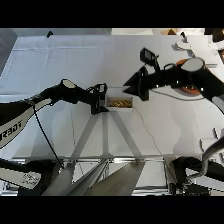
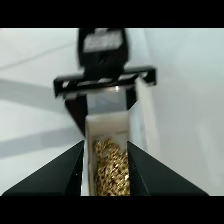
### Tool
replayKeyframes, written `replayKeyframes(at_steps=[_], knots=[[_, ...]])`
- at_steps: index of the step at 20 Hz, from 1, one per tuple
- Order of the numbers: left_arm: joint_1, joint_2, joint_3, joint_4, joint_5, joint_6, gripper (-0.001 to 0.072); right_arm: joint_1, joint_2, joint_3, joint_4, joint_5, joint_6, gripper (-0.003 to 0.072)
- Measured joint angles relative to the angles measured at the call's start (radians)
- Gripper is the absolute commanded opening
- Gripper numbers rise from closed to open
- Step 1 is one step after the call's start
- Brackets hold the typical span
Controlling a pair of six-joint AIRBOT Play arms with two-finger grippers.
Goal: Fold the box and place the chain.
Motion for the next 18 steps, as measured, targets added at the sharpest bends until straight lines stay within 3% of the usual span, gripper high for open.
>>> replayKeyframes(at_steps=[4, 7, 12, 18], knots=[[0.000, 0.000, 0.000, 0.000, 0.000, 0.000, 0.0256, 0.004, -0.159, 0.261, -0.098, 0.017, 0.308, 0.0278], [0.000, 0.000, 0.000, 0.000, 0.000, 0.000, 0.0256, 0.020, -0.277, 0.359, -0.151, 0.063, 0.476, 0.0256], [0.000, 0.000, 0.000, 0.000, 0.000, 0.000, 0.0256, 0.067, -0.374, 0.406, -0.222, 0.208, 0.570, 0.0277], [0.000, 0.000, 0.000, 0.005, -0.003, 0.003, 0.0256, 0.112, -0.397, 0.411, -0.307, 0.248, 0.568, 0.0277]])
